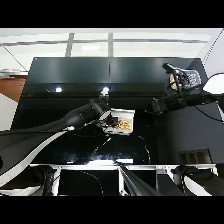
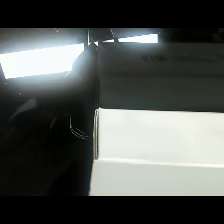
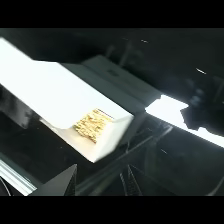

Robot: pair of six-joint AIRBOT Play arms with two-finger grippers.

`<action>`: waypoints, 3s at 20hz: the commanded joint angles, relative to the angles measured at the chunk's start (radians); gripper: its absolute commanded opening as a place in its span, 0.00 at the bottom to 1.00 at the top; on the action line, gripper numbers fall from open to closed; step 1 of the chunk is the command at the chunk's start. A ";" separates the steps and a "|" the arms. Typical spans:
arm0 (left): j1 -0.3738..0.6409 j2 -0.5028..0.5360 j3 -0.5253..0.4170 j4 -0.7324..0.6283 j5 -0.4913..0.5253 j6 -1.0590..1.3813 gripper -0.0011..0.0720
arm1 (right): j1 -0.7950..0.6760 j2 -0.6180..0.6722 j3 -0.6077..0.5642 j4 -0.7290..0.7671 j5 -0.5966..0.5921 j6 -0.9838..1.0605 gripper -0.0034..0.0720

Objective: Fold the box and place the chain.

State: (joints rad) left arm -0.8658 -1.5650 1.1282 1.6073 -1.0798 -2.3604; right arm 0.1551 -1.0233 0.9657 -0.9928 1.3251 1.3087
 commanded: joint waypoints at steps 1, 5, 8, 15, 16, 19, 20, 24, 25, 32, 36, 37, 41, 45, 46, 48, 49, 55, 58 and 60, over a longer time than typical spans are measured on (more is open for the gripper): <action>0.000 0.000 0.030 -0.004 -0.013 -0.011 0.41 | -0.066 0.012 0.000 -0.014 0.055 -0.001 0.54; 0.005 0.005 0.125 0.004 -0.121 0.109 0.74 | -0.068 0.012 0.000 -0.014 0.054 -0.001 0.54; 0.026 0.046 0.185 0.005 -0.212 0.317 0.74 | -0.068 0.012 0.000 -0.014 0.050 -0.004 0.54; 0.256 0.290 0.114 -0.077 -0.299 0.735 0.74 | -0.068 0.012 0.000 -0.050 0.051 -0.007 0.54; 0.319 0.328 0.075 -0.165 -0.265 0.804 0.74 | -0.068 0.012 0.000 -0.068 0.051 -0.007 0.54; 0.522 0.447 -0.127 -0.637 -0.129 1.230 0.74 | -0.068 0.012 -0.001 -0.113 0.042 -0.007 0.54; 0.573 0.466 -0.195 -0.796 -0.123 1.423 0.74 | -0.068 0.012 -0.001 -0.130 0.034 -0.007 0.54; 0.638 0.433 -0.379 -0.994 -0.012 1.949 0.99 | -0.068 0.012 -0.001 -0.166 -0.002 -0.005 0.54; 0.628 0.409 -0.397 -0.991 0.026 2.065 0.99 | -0.068 0.012 -0.001 -0.169 -0.008 -0.003 0.54; 0.532 0.184 -0.407 -1.069 0.105 2.657 0.99 | -0.068 0.012 -0.001 -0.168 -0.026 -0.003 0.54; 0.542 0.139 -0.388 -1.197 0.099 2.705 0.98 | -0.068 0.012 -0.001 -0.164 -0.045 -0.003 0.54; 0.536 0.134 -0.381 -1.193 0.093 2.705 0.98 | -0.068 0.012 -0.001 -0.164 -0.058 -0.003 0.54; 0.492 0.131 -0.371 -1.113 0.097 2.691 0.98 | -0.068 0.012 -0.001 -0.164 -0.082 -0.003 0.54; 0.447 0.130 -0.368 -1.057 0.159 2.639 0.98 | -0.068 0.012 -0.001 -0.164 -0.084 -0.003 0.54; 0.447 0.130 -0.368 -1.059 0.159 2.637 0.98 | -0.068 0.012 -0.001 -0.164 -0.084 -0.003 0.54; 0.447 0.130 -0.368 -1.063 0.161 2.638 0.98 | -0.068 0.012 -0.001 -0.164 -0.085 -0.003 0.54; 0.444 0.130 -0.367 -1.074 0.165 2.638 0.98 | -0.068 0.012 -0.001 -0.164 -0.089 -0.003 0.54; 0.441 0.121 -0.355 -1.096 0.181 2.631 0.98 | -0.068 0.012 -0.001 -0.161 -0.098 -0.003 0.54; 0.429 0.121 -0.355 -1.091 0.186 2.635 0.98 | -0.068 0.012 -0.001 -0.161 -0.099 -0.003 0.54; 0.423 0.121 -0.354 -1.091 0.188 2.638 0.98 | -0.068 0.012 -0.001 -0.161 -0.099 -0.003 0.54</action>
State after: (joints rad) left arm -0.4351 -1.4437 0.7727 0.5156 -0.8997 0.2733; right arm 0.0868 -1.0119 0.9653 -1.1549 1.2270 1.3052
